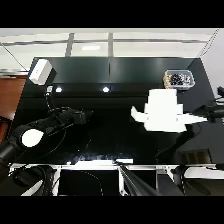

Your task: Fold the box and place the chain.

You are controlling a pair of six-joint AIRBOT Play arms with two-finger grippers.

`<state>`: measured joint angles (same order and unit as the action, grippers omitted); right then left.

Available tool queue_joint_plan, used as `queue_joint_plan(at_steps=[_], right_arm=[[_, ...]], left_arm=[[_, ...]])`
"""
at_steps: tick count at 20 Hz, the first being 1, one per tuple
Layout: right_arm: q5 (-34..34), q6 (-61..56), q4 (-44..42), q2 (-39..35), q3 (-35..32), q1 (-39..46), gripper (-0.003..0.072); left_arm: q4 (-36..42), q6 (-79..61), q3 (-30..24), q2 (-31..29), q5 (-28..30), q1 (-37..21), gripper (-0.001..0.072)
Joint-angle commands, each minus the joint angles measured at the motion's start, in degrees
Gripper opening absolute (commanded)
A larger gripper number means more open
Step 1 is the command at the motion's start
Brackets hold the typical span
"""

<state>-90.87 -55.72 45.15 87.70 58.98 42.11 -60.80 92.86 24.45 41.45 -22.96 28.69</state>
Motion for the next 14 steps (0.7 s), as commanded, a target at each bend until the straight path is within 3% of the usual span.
queue_joint_plan(at_steps=[1,3,6,11,14], right_arm=[[7.0,-1.0,-6.1,-4.5,-6.2,-9.7,0.0010],[14.3,0.8,-14.3,-8.6,-9.0,-17.7,0.0010],[26.5,2.2,-12.6,-15.9,-11.8,-31.1,0.0010],[46.9,3.1,-10.6,-29.1,-26.3,-49.0,0.0009],[50.4,3.8,-10.6,-30.2,-31.9,-51.7,0.0010]], left_arm=[[0.0,0.0,0.0,0.0,0.0,0.0,0.0705],[0.0,-0.1,0.0,0.0,0.0,0.0,0.0705],[2.7,0.4,0.1,0.0,-1.4,-0.3,0.0705],[4.8,-2.5,4.6,0.7,-12.8,-4.9,0.0705],[13.6,-10.9,7.2,7.4,-19.4,-10.8,0.0705]])
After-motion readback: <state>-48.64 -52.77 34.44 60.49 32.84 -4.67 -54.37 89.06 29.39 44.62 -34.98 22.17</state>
